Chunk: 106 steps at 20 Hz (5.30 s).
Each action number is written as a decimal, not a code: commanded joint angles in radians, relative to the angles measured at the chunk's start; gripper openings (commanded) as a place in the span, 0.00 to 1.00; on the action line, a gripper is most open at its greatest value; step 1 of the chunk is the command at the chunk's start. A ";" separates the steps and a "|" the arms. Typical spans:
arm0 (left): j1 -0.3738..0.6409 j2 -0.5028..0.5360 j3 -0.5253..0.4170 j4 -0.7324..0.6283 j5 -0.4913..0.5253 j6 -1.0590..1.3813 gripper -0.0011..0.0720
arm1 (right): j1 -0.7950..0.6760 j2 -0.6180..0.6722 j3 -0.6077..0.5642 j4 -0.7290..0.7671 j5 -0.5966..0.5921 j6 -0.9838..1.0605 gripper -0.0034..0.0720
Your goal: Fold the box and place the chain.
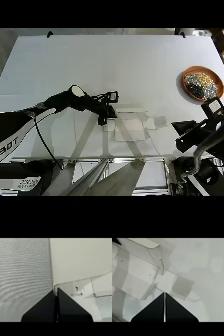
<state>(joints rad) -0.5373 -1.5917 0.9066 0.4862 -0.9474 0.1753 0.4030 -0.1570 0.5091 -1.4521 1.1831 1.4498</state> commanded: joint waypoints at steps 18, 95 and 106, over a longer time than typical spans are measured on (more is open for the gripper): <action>0.000 -0.001 0.000 0.000 0.000 0.000 0.03 | 0.072 -0.308 -0.097 0.126 -0.100 -0.759 0.78; 0.000 -0.001 0.000 0.000 0.000 0.000 0.03 | -0.182 -0.610 -0.197 0.700 -0.494 -1.541 0.95; 0.000 -0.001 0.000 0.000 0.000 0.000 0.03 | -0.268 -0.611 -0.189 0.785 -0.416 -1.712 0.91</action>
<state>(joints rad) -0.5373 -1.5921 0.9066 0.4862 -0.9474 0.1753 0.1394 -0.7666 0.3187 -0.7086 0.7586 -0.2104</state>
